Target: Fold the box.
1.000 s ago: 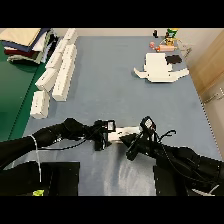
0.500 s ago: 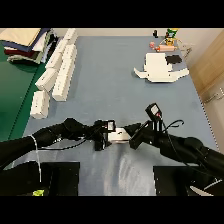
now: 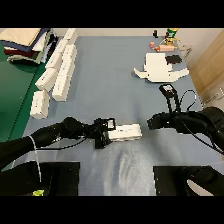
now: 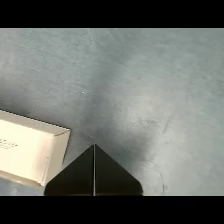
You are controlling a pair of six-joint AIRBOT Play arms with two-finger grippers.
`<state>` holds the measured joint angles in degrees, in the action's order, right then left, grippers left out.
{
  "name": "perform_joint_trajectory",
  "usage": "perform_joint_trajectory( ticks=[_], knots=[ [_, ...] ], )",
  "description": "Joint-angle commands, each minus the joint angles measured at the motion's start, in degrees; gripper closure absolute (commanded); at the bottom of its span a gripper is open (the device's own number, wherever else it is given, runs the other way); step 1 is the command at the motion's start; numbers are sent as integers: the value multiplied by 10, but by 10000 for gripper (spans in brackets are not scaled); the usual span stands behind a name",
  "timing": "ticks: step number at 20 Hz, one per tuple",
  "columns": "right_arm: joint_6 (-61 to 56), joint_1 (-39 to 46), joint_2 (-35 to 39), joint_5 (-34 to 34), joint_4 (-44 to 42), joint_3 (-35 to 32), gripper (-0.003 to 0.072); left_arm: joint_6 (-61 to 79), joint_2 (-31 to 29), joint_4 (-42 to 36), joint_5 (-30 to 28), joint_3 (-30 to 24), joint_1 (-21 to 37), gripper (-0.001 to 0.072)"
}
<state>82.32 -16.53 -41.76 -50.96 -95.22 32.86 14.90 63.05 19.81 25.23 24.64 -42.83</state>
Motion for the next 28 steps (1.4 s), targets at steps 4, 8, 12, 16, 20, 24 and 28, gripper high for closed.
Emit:
perform_joint_trajectory(
  ticks=[4,8,12,16,20,24,28],
  knots=[
    [-74,21,-53,-59,32,16,680,-264,-108,72,-63,-1,72,243],
    [-73,21,-57,-54,33,16,680,-589,-172,359,64,2,270,243],
    [-73,21,-57,-38,36,16,680,-675,-203,445,230,20,472,243],
    [-73,21,-59,-8,45,16,680,-674,-212,446,302,24,555,243],
    [-73,21,-65,-1,46,16,680,-672,-205,454,274,23,559,243],
    [-73,21,-65,0,49,16,680,-673,-163,454,198,20,559,243],
    [-73,21,-65,0,49,16,680,-672,-128,453,131,20,557,243]
  ],
)
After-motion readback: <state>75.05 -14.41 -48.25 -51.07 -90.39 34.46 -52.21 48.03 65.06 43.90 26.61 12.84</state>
